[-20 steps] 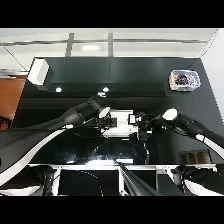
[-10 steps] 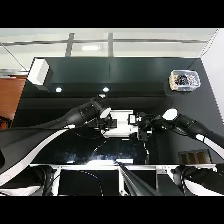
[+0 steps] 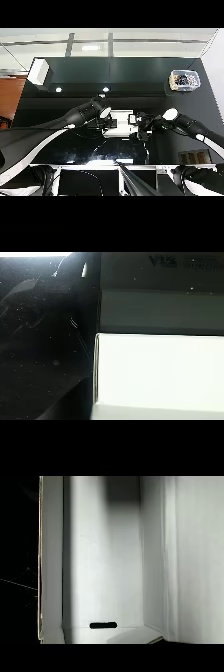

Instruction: Fold the box and place the chain.

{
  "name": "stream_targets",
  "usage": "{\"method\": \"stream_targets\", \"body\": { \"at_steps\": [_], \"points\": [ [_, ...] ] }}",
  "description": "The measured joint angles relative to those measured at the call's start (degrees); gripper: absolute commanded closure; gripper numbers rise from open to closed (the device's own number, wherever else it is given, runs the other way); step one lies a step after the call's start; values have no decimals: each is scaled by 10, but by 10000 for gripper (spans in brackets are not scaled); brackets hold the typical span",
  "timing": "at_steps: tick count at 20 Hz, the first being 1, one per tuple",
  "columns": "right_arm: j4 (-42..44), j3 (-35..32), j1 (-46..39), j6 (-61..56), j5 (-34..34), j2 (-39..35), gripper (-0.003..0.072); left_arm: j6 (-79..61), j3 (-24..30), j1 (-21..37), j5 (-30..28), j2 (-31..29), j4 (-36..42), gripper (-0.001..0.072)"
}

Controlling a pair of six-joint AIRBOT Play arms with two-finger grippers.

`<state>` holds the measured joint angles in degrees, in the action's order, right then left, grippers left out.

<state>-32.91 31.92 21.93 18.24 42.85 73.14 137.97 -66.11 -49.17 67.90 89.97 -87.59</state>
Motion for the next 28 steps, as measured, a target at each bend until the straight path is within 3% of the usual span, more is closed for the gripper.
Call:
{"method": "stream_targets", "body": {
  "at_steps": [3, 4, 5, 6, 9, 10, 12, 16, 17, 19, 28],
  "points": [
    [0, 0, 0, 0, 0, 0, 449, 0, 0, 0, 0, 0, 0, 617],
    [0, 0, 0, 0, 0, 0, 449, 0, 0, 0, 0, 0, 0, 589],
    [0, 0, 0, 0, 0, 0, 449, 0, 0, 0, 0, 0, 0, 494],
    [0, 0, 0, 0, 0, 0, 449, 1, 0, 0, 0, 0, 1, 461],
    [0, 0, 0, 0, 0, 0, 449, 2, 0, 0, 0, 0, 2, 463],
    [0, 0, 0, 0, 0, 0, 449, 2, 0, 0, 0, 0, 2, 485],
    [0, 0, 0, 0, 0, 0, 449, 2, 0, 0, 0, 0, 2, 679],
    [0, 0, 0, 0, 0, 0, 448, -1, 0, 0, 1, 0, 1, 681],
    [0, 0, 0, 0, 0, 0, 399, -1, 0, 0, 2, 0, 1, 681],
    [0, 0, 0, -1, 0, 0, 37, -1, 0, 0, 2, 0, 1, 680],
    [-66, 1, 0, -82, 6, -67, 15, -7, 0, 1, 9, 0, 0, 680]
  ]
}}
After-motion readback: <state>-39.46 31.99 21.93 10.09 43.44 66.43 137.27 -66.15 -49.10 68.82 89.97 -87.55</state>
